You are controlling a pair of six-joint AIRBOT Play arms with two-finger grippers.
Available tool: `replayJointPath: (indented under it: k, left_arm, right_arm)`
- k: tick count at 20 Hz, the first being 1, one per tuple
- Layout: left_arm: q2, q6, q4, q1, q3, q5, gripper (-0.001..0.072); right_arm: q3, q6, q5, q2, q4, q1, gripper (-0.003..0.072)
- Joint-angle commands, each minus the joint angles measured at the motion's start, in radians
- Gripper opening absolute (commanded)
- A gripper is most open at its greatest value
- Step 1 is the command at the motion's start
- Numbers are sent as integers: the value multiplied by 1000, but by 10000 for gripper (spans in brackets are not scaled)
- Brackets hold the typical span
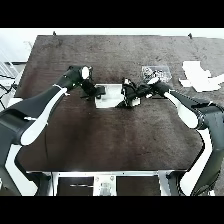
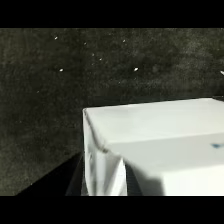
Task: Fold the box and place the chain.
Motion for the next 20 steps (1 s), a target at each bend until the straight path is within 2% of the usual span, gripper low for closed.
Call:
replayJointPath:
  k: [1, 4, 8, 17, 18, 19, 20]
  left_arm:
    - [-47, -40, 78, -20, 71, -69, 318]
    - [-87, -61, 137, -33, 137, -143, 318]
    - [-97, -95, 177, -41, 143, -175, 317]
    - [-98, -101, 217, -66, 143, -122, 295]
    - [-98, -102, 220, -66, 143, -120, 281]
    - [-98, -100, 220, -66, 143, -119, 212]
    - [-98, -99, 220, -68, 143, -119, 208]
  right_arm:
    - [0, 0, 0, 0, 0, 0, 583]
    - [0, 0, 0, 0, 0, 0, 583]
    - [0, 0, 0, 0, 0, 0, 583]
    - [0, 0, 0, 0, 0, 0, 583]
    - [0, 0, 0, 0, 0, 0, 583]
    - [0, 0, 0, 0, 0, 0, 583]
    - [0, 0, 0, 0, 0, 0, 583]
